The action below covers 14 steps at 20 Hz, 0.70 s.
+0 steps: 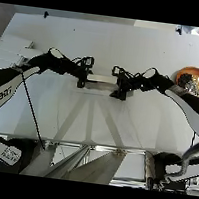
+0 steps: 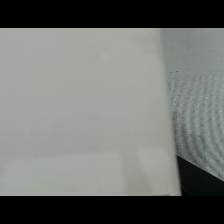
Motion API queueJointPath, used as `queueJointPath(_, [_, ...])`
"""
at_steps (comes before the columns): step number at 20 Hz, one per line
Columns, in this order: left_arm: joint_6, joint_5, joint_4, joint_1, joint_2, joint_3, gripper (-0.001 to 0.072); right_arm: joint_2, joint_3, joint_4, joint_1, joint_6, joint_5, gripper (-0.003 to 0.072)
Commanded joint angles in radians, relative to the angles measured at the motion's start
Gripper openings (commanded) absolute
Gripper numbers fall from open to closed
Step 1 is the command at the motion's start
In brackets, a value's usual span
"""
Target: Fold the box and place the chain.
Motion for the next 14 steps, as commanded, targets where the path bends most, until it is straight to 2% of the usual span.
queueJointPath(1, [0.000, 0.000, 0.000, 0.000, 0.001, 0.000, 0.0016, 0.001, 0.000, 0.000, 0.001, 0.000, 0.002, 0.0473])
queueJointPath(12, [0.003, -0.003, 0.000, 0.000, -0.002, 0.000, 0.0016, 0.001, 0.000, 0.000, 0.001, 0.000, 0.002, 0.0473])
queueJointPath(13, [0.003, -0.002, 0.000, 0.001, -0.002, 0.000, 0.0022, 0.001, 0.000, 0.000, 0.001, 0.000, 0.002, 0.0473])
queueJointPath(14, [0.003, -0.003, 0.000, 0.002, -0.002, 0.000, 0.0066, 0.001, 0.000, 0.000, 0.001, 0.000, 0.001, 0.0473])
